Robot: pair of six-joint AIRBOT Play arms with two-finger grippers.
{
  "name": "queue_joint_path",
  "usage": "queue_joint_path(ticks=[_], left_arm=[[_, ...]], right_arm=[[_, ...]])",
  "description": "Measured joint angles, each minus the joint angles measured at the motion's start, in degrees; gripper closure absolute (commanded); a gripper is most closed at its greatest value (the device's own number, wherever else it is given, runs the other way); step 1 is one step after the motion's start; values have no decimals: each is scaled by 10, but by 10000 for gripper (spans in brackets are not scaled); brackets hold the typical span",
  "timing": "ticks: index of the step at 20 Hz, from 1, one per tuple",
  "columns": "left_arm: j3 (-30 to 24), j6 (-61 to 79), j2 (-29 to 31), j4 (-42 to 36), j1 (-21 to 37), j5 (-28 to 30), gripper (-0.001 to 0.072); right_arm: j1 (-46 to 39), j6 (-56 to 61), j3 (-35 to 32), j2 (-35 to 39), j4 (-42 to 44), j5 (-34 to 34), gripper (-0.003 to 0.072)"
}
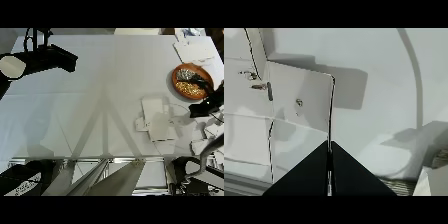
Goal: Fold the box and place the chain.
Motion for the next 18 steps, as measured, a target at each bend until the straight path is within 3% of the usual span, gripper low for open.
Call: queue_joint_path(ticks=[4, 12, 18], left_arm=[[0, 0, 0, 0, 0, 0, 371], [0, 0, 0, 0, 0, 0, 371], [0, 0, 0, 0, 0, 0, 371]], right_arm=[[71, -15, 0, 4, 81, -58, 678], [143, -98, 0, 5, 353, -237, 678], [207, -110, -17, 2, 413, -400, 678]])
